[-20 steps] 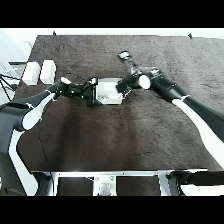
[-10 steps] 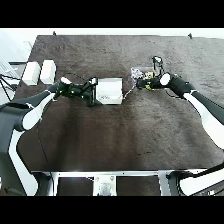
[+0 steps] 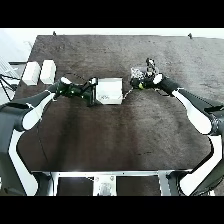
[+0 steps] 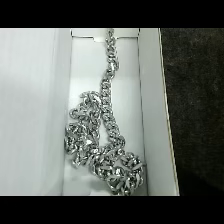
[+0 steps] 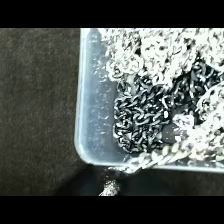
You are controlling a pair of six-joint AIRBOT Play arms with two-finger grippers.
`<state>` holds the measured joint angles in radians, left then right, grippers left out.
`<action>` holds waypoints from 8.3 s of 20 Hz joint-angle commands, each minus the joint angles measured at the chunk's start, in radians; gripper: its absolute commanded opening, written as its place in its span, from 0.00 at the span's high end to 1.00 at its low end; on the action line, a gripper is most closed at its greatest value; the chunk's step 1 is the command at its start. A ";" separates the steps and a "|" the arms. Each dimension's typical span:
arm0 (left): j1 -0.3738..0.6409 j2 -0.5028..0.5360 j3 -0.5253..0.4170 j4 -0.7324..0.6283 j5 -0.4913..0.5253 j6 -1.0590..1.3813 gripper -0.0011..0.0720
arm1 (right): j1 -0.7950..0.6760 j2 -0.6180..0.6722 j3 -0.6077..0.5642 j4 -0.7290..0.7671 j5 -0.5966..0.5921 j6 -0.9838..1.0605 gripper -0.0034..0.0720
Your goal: Fold the box and place the chain.
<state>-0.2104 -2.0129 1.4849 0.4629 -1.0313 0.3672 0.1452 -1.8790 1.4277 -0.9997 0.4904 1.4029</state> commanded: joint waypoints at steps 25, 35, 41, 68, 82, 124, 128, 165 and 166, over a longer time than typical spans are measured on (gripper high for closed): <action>0.000 0.001 0.000 0.000 -0.002 0.000 0.26 | 0.444 0.745 0.275 -0.539 0.003 -0.102 0.95; 0.000 0.001 0.000 0.000 -0.002 0.000 0.26 | 0.541 0.733 0.260 -0.538 0.124 -0.019 0.95; 0.000 0.001 0.000 0.000 -0.002 0.000 0.26 | 0.565 0.697 0.108 -0.537 0.109 0.115 0.95; 0.000 0.001 0.000 0.000 -0.001 0.000 0.26 | 0.486 0.605 0.122 -0.572 -0.214 0.157 0.95; 0.000 0.001 0.000 0.000 0.000 0.000 0.26 | 0.493 0.605 0.133 -0.563 -0.188 0.158 0.94; 0.000 0.001 0.000 0.001 0.001 0.000 0.26 | 0.248 0.470 -0.181 -0.537 0.005 0.307 0.31; 0.000 0.001 0.000 0.000 0.001 0.000 0.26 | 0.063 0.335 -0.193 -0.377 -0.027 0.267 0.29; 0.000 0.001 0.000 0.000 -0.001 0.000 0.26 | 0.040 0.443 0.016 -0.079 0.152 -0.106 0.94; 0.000 0.001 0.000 0.000 -0.001 0.000 0.26 | 0.051 0.482 0.016 -0.094 0.152 -0.105 0.95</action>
<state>-0.2104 -2.0125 1.4849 0.4633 -1.0306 0.3672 0.1699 -1.5078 1.4445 -1.0374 0.6270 1.2984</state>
